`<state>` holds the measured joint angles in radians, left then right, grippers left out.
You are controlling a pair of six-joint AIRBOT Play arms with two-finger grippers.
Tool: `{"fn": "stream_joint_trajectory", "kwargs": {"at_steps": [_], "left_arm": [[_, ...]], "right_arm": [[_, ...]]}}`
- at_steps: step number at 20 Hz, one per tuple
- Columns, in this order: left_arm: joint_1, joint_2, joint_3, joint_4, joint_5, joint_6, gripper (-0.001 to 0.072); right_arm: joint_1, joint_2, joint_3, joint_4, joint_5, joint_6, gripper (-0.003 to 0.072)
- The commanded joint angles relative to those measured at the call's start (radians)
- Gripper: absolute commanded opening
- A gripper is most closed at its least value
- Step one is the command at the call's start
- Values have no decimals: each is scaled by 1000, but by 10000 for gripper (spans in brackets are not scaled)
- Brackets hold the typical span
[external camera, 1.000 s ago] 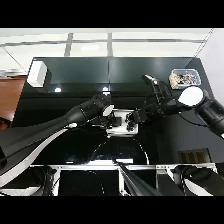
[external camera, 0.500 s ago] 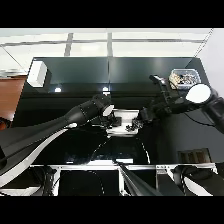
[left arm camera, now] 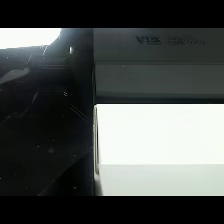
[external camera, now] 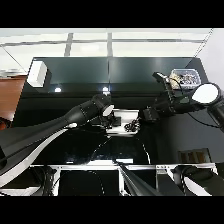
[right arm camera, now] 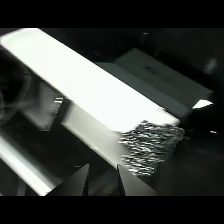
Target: Fold the box and place the chain.
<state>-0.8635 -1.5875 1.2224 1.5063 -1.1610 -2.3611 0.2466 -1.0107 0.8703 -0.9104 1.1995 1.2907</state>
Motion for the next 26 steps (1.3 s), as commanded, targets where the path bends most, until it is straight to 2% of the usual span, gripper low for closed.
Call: {"fn": "stream_joint_trajectory", "kwargs": {"at_steps": [1,3,4,5,6,8,10,13,16,19,20,21,22,23,26], "left_arm": [[0,0,0,0,0,0,27],[0,0,0,0,0,0,27],[0,0,0,0,0,0,27],[0,0,0,0,0,1,27],[0,0,0,0,0,0,27],[0,0,0,0,0,1,27],[0,0,0,0,0,0,27],[0,0,0,0,0,0,27],[0,0,0,0,0,0,27],[0,0,0,0,1,0,27],[0,0,0,0,1,0,27],[0,0,0,0,1,0,27],[0,0,0,0,1,0,27],[0,0,0,0,1,0,27],[0,0,0,0,1,0,27]], "right_arm": [[-10,2,-12,-222,-22,-40,193],[-8,2,-74,-209,-90,-242,194],[-7,1,-114,-185,-136,-348,257],[-6,0,-158,-171,-190,-433,536],[-4,-6,-191,-173,-233,-502,720],[6,-36,-225,-178,-290,-630,720],[26,-76,-227,-151,-312,-885,720],[32,-118,-227,42,-321,-1281,720],[32,-134,-227,91,-313,-1320,720],[32,-134,-227,92,-294,-1326,654],[32,-134,-227,91,-283,-1326,488],[32,-134,-227,91,-275,-1326,406],[32,-134,-227,91,-257,-1326,165],[32,-134,-227,87,-239,-1325,55],[32,-124,-224,59,-237,-1237,10]]}}
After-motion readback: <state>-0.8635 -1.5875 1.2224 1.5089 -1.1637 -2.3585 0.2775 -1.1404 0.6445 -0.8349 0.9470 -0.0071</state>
